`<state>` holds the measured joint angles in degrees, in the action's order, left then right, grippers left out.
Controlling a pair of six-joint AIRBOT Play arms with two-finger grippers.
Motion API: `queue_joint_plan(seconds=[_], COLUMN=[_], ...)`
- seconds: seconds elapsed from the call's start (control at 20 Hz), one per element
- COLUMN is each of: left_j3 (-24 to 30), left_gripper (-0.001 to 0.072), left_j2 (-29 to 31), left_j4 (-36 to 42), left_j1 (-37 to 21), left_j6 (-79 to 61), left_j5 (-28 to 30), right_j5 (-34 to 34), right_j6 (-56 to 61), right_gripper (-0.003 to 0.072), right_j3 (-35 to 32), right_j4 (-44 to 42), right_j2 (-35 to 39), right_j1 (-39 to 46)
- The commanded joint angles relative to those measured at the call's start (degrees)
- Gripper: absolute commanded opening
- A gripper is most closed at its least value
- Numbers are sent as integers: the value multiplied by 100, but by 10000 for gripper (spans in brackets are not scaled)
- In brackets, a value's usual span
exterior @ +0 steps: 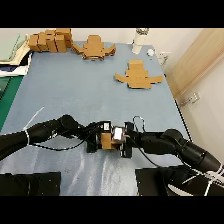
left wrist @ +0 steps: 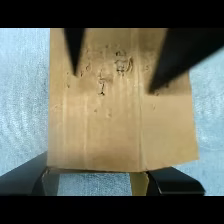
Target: Fold the box.
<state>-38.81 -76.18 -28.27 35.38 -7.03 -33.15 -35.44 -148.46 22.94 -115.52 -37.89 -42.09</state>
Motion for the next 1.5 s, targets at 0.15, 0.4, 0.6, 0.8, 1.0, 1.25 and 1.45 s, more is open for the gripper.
queue_joint_plan(seconds=[0.15, 0.4, 0.6, 0.8, 1.0, 1.25, 1.45], left_j3=[0, 0, 0, 0, 0, 0, 0], left_gripper=[411, 412, 411, 411, 412, 412, 411], left_j2=[-2, -2, -2, -2, -2, -2, -2], left_j4=[-2, -2, -2, -2, -2, -2, 0], left_j1=[-2, -2, -2, -2, -2, -2, -2], left_j6=[0, 0, 0, 0, 0, 0, 0], left_j5=[2, 2, 2, 2, 2, 2, 2], right_j5=[33, 251, -291, -175, -118, -63, -72], right_j6=[-208, -205, -153, 638, 1167, 1364, 990], right_gripper=[605, 605, 605, 599, 544, 481, 481], right_j3=[-52, -37, 55, 55, 55, 55, 55], right_j4=[166, 407, -629, -619, -444, -284, -293], right_j2=[24, -96, 367, 1027, 1257, 1027, 321], right_j1=[-404, -398, -402, -262, 275, 826, 837])
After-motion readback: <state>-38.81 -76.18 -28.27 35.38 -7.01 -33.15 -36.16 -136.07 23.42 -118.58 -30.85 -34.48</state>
